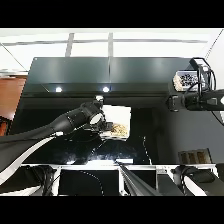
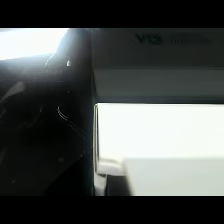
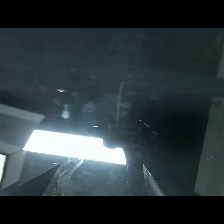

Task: Fold the box and place the chain.

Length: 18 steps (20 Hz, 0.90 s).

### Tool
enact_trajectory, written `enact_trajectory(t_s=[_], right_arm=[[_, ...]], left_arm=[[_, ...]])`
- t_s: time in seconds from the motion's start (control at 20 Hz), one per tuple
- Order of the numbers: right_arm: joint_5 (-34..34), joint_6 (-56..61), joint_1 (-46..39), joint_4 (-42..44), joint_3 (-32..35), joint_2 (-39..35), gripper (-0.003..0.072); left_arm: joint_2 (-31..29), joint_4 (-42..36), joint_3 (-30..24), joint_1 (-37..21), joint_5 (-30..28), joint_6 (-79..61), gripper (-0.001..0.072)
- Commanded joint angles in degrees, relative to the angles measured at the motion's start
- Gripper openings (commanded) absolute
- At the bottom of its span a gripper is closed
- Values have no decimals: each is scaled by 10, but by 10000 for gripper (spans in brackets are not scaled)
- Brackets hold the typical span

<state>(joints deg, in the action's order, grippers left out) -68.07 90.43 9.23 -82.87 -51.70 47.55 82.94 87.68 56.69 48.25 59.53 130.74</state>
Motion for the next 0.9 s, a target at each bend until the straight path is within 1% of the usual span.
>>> enact_trajectory(t_s=[0.0,0.1,0.15,0.2,0.25,0.35,0.4,0.5,0.6,0.7,0.8,0.85], right_arm=[[28,0,-16,11,36,-5,591],[38,0,-16,24,57,-5,591],[39,0,-16,25,66,-5,591],[39,0,-16,24,74,-5,591],[39,0,-16,24,80,-5,591],[41,0,-16,24,89,-5,591],[40,0,-16,24,90,-5,591],[41,0,-16,24,90,-5,591],[41,0,-16,24,90,-5,591],[41,0,-16,24,90,-5,591],[40,0,-16,25,90,-5,591],[40,0,-16,25,90,-5,591]], left_arm=[[0,-1,0,-2,-2,0,29],[0,-7,0,-2,2,8,30],[0,-8,0,-2,5,12,74],[0,-9,3,-2,11,20,207],[-1,-12,8,-1,15,22,274],[-9,-2,29,-1,25,14,295],[-19,7,37,-2,28,-1,294],[-55,21,43,-3,37,-61,293],[-97,22,41,-12,63,-164,293],[-147,0,41,-30,92,-295,293],[-210,-45,21,-61,75,-409,293],[-242,-71,1,-90,57,-453,293]])
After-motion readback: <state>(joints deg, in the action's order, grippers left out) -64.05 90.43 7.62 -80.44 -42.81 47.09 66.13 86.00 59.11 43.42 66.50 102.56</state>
